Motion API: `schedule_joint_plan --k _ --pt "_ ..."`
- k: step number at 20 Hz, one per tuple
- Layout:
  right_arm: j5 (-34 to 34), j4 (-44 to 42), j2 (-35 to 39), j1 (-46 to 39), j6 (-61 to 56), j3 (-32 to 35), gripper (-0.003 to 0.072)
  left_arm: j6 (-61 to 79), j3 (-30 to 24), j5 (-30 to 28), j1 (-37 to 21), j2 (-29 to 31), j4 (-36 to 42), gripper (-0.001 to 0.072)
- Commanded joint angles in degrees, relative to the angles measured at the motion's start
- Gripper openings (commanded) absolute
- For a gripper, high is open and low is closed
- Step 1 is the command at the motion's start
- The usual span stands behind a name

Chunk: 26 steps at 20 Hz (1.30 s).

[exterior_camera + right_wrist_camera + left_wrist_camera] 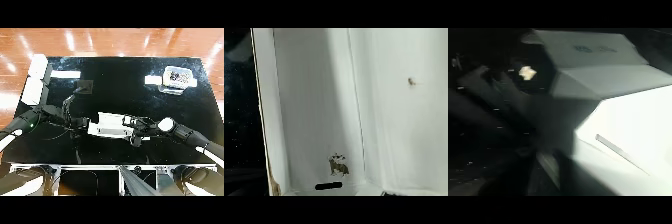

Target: Fold the box and place the chain.

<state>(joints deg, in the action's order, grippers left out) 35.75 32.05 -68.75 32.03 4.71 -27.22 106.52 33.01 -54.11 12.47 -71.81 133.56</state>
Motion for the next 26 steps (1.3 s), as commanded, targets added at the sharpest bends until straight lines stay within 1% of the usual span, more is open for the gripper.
schedule_joint_plan --k 1,2,3,4,5,13,17,22,26 --pt "0.0 0.0 0.04 0.07 -0.02 -0.02 0.0538 0.83 2.78 -4.48 0.07 0.07 0.44 0.0323" --pt "0.0 0.0 0.04 0.07 -0.02 -0.02 0.0538 1.09 3.56 -5.22 0.07 0.07 0.44 0.0324" --pt "0.0 0.0 0.04 0.07 -0.02 -0.02 0.0538 1.09 4.22 -5.77 0.07 0.07 0.33 0.0342" --pt "0.0 0.0 0.04 0.07 -0.02 -0.02 0.0538 1.11 4.83 -6.25 0.07 0.07 0.13 0.0479" --pt "0.0 0.0 0.04 0.07 -0.02 -0.02 0.0538 1.22 5.27 -6.78 0.09 0.07 0.07 0.0639" --pt "-0.02 0.0 0.04 0.07 -0.02 -0.02 0.0538 1.2 6.01 -11.76 0.13 0.09 1.44 0.0642" --pt "-0.02 -0.02 0.04 0.07 -0.04 -0.02 0.0538 1.29 6.05 -11.63 0.9 0.13 2.21 0.0644" --pt "-0.04 -0.02 0.04 0.07 -0.04 -0.02 0.0537 1.27 8.55 -11.56 3.45 0.13 2.16 0.0644" --pt "-0.04 -0.02 0.04 0.07 -0.04 -0.02 0.0538 1.27 9.35 -11.45 3.78 0.13 2.19 0.0644"
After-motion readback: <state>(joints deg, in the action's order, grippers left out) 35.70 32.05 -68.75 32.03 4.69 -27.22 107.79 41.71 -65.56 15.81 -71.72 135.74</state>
